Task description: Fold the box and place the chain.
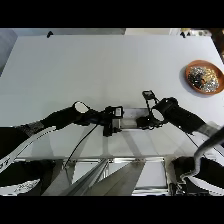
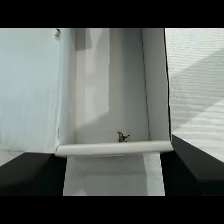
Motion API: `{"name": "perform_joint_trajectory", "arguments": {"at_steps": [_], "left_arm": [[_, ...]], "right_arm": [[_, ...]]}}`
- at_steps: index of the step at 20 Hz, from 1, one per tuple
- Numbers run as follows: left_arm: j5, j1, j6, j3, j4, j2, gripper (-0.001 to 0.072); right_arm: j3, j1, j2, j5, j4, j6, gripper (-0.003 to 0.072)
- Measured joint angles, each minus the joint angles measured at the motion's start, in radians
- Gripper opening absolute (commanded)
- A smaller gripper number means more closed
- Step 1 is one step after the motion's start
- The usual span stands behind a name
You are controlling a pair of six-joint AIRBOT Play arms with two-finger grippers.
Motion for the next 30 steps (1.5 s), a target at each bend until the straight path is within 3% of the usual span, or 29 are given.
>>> {"name": "perform_joint_trajectory", "arguments": {"at_steps": [1,3,6,8,12,15,19,24,30], "left_arm": [[0.002,0.000,0.000,0.000,0.000,0.000,0.0209],[0.002,0.000,-0.001,0.000,0.000,0.000,0.0209],[0.002,0.000,-0.001,0.000,0.000,0.000,0.0209],[0.002,0.000,-0.001,0.000,0.000,0.000,0.0209],[0.002,0.000,-0.001,0.000,0.000,0.000,0.0209],[0.002,0.000,-0.001,0.000,0.000,0.000,0.0209],[0.002,0.000,-0.001,0.000,0.000,0.000,0.0209],[0.002,0.000,-0.002,0.000,0.000,0.000,0.0209],[0.002,0.000,-0.002,0.000,0.000,0.000,0.0209]], "right_arm": [[0.000,0.000,0.025,0.008,-0.008,-0.017,0.0482],[0.000,-0.002,0.086,0.020,-0.007,-0.048,0.0588],[0.003,-0.002,0.188,0.043,-0.009,-0.106,0.0587],[0.020,-0.011,0.244,0.070,-0.010,-0.154,0.0415],[0.110,-0.127,0.290,0.077,-0.012,-0.222,0.0297],[0.206,-0.317,0.280,0.018,-0.014,-0.309,0.0238],[0.427,-0.610,0.118,-0.040,-0.008,-0.427,0.0239],[0.739,-0.865,-0.198,0.015,-0.007,-0.545,0.0238],[0.846,-0.993,-0.448,0.036,-0.008,-0.647,0.0238]]}}
